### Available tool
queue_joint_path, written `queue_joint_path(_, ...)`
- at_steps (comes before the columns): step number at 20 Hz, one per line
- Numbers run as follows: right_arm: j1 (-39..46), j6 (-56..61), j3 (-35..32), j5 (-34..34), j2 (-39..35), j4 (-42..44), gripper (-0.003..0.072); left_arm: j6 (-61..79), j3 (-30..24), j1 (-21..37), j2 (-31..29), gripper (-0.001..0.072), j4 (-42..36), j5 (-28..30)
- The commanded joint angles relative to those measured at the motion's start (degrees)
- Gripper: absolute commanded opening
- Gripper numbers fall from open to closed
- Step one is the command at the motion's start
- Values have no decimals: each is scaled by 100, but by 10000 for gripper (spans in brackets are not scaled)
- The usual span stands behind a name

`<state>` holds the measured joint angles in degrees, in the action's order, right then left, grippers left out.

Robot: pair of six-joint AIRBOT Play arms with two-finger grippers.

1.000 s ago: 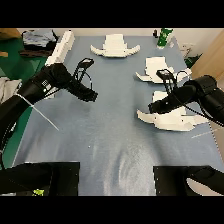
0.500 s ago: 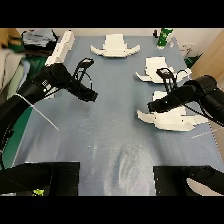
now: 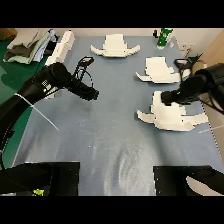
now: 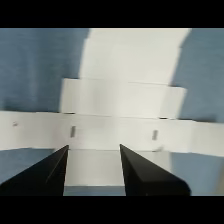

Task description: Fold the box.

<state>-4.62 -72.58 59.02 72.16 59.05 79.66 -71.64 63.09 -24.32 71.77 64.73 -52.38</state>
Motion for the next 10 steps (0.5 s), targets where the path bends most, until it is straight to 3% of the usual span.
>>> queue_joint_path(1, 1233, 111, 498, 1108, 59, -1290, 476, 0, 4, 0, 2, 16, -321, 66)
queue_joint_path(6, 4153, -966, 505, 966, 855, -306, 476, 0, 4, 0, 2, 16, -560, 216)
queue_joint_path(10, 5156, -2422, 520, 457, 1655, 1635, 476, 0, 4, 0, 2, 15, -623, 367)
